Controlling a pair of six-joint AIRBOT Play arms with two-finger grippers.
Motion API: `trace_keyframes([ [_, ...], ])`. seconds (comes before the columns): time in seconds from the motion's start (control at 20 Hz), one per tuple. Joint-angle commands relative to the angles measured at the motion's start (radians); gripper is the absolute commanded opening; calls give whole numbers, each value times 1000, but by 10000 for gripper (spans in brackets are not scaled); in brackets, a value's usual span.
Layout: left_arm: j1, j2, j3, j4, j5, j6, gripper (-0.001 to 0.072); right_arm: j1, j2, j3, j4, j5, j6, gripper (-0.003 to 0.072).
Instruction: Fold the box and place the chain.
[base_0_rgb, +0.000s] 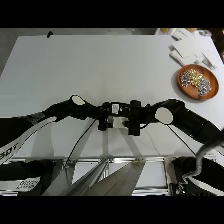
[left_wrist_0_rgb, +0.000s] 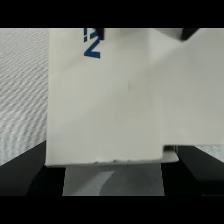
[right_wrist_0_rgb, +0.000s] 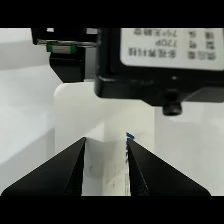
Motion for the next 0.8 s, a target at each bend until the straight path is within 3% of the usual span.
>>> trace_keyframes([
  [0.0, 0, 0, 0, 0, 0, 0, 252, 3, 0, -5, -23, -31, -4, 298],
  [0.3, 0, 0, 0, 0, 0, 0, 252, 3, -14, -5, -23, -29, -4, 283],
  [0.4, 0, 0, 0, 0, 0, 0, 252, 3, -11, -5, -37, -26, -3, 157],
  [0.5, 0, 0, 0, 0, 0, 0, 252, 2, 0, -5, -52, -26, -3, 91],
  [0.75, 0, 0, 0, 0, 0, 0, 252, 0, 19, -5, -58, -26, -3, 39],
])
